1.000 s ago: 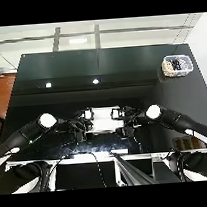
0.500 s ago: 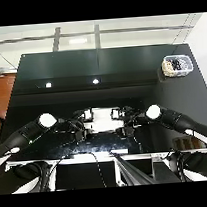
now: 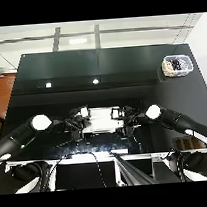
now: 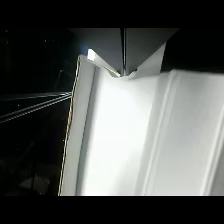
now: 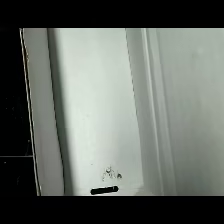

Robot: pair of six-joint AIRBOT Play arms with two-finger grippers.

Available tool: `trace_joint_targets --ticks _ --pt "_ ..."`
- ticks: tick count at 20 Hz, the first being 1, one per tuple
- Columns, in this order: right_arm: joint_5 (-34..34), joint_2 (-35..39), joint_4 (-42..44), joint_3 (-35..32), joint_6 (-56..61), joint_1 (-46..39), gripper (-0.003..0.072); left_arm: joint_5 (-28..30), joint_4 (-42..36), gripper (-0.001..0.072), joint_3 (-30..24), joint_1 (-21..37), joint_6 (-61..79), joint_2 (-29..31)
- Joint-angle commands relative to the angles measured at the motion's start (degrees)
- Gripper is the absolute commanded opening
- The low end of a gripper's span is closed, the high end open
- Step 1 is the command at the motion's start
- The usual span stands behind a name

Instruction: Fold the box and place the chain.

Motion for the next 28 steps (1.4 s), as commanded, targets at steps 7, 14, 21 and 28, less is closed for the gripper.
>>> trace_joint_targets --ticks 7,14,21,28 --pt "0.0 0.0 -0.1 0.0 -0.1 0.0 0.0307 -5.9 10.3 0.0031 -2.4 23.4 -52.1 11.5" --pt "0.2 0.0 0.0 0.0 -0.1 0.0 0.0307 -17.9 4.1 0.0030 -3.7 40.3 -61.3 4.5" --pt "0.2 0.0 0.0 0.0 -0.1 0.0 0.0307 -19.7 1.7 0.0030 -3.7 37.4 -61.0 -7.2" --pt "0.2 0.0 0.0 0.0 -0.1 0.0 0.0307 -13.1 -4.5 0.0030 -3.5 25.1 -60.7 -10.4"
